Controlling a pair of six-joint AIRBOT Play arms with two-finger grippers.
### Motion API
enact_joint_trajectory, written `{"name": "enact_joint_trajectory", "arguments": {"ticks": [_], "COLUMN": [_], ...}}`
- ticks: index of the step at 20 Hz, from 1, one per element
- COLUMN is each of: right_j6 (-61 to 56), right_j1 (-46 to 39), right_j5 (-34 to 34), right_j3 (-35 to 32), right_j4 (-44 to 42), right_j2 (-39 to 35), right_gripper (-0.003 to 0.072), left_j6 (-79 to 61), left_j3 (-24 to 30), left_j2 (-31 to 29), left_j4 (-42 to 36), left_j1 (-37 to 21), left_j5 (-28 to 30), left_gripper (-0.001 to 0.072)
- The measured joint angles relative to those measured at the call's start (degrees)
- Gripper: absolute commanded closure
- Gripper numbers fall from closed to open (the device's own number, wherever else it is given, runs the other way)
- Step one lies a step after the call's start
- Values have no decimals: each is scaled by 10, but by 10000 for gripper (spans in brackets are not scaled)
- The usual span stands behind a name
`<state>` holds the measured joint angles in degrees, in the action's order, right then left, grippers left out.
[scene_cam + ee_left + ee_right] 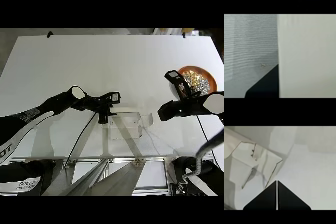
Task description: Fold the box and place the chain.
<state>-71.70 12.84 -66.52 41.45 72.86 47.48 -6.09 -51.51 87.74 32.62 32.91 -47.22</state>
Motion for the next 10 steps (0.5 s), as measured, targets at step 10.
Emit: {"name": "enact_joint_trajectory", "arguments": {"ticks": [10], "right_j6": [270], "right_j1": [149], "right_j5": [27], "right_j3": [-83], "right_j4": [-59], "right_j2": [9], "right_gripper": [674], "left_j6": [0], "left_j3": [0], "left_j2": [0], "left_j4": [0], "left_j1": [0], "left_j5": [-2], "left_gripper": [699]}}
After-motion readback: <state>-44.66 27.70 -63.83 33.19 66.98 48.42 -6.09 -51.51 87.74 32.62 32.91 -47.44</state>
